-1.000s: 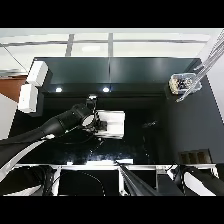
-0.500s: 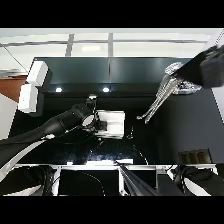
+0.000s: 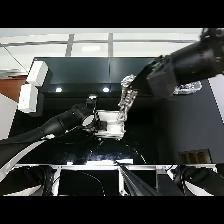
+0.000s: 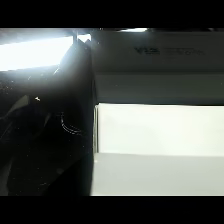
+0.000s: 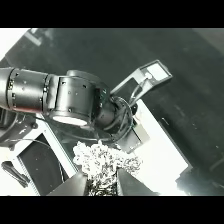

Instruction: Fold the box and place the chain.

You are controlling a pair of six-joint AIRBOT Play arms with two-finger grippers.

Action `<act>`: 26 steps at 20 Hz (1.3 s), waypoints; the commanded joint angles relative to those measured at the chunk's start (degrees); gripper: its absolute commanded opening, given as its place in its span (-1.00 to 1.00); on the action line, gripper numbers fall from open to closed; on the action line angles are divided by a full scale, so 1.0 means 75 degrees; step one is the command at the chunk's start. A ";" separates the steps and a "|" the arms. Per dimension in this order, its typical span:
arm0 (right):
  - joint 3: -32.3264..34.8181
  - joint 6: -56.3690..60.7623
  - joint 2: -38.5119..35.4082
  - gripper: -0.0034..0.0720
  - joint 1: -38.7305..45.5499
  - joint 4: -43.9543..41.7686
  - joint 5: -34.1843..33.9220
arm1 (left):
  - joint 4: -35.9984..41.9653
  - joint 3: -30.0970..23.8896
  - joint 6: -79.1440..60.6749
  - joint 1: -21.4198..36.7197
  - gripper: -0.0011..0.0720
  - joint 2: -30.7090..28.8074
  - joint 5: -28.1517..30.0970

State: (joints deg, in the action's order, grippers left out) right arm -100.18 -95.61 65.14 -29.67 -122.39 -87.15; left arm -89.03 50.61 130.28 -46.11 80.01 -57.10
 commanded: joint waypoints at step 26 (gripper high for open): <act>0.3375 -0.0198 0.1064 -0.84 -0.0746 0.0431 0.1609 | -0.0006 0.0000 0.0000 0.0009 -0.90 -0.0003 0.0041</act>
State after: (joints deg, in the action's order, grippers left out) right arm -75.18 -97.12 73.45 -35.99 -120.75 -73.52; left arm -89.03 50.59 130.28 -46.11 80.01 -56.95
